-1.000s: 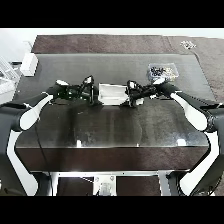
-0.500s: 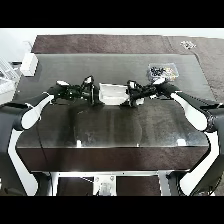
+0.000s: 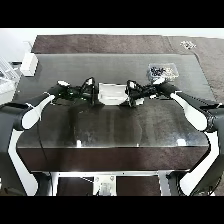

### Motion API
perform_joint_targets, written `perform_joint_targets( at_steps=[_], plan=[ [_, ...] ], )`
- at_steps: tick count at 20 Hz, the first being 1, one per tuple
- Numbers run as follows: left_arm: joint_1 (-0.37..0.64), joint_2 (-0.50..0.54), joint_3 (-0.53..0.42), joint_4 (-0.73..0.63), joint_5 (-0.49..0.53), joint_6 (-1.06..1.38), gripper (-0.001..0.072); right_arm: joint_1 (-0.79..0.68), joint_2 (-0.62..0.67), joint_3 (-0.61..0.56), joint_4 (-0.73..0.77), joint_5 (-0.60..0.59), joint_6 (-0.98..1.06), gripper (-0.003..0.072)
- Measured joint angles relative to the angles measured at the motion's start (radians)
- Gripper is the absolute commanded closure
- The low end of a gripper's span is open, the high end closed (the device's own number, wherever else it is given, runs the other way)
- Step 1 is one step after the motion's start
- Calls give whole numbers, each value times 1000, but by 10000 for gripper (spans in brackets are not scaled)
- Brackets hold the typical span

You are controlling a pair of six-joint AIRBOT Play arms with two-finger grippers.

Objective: Fold the box and place the chain.

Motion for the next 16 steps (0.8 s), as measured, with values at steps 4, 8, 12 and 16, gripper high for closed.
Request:
perform_joint_targets(
  at_steps=[4,8,12,16],
  plan=[
    [0,0,0,3,1,6,214,0,0,0,-2,-1,-1,99],
    [0,0,0,7,0,2,317,0,0,0,-2,-1,0,99],
    [0,0,0,10,-2,-4,316,0,0,0,-2,0,0,99],
    [0,0,0,11,-2,-5,316,0,0,0,-2,0,0,99]
  ],
)
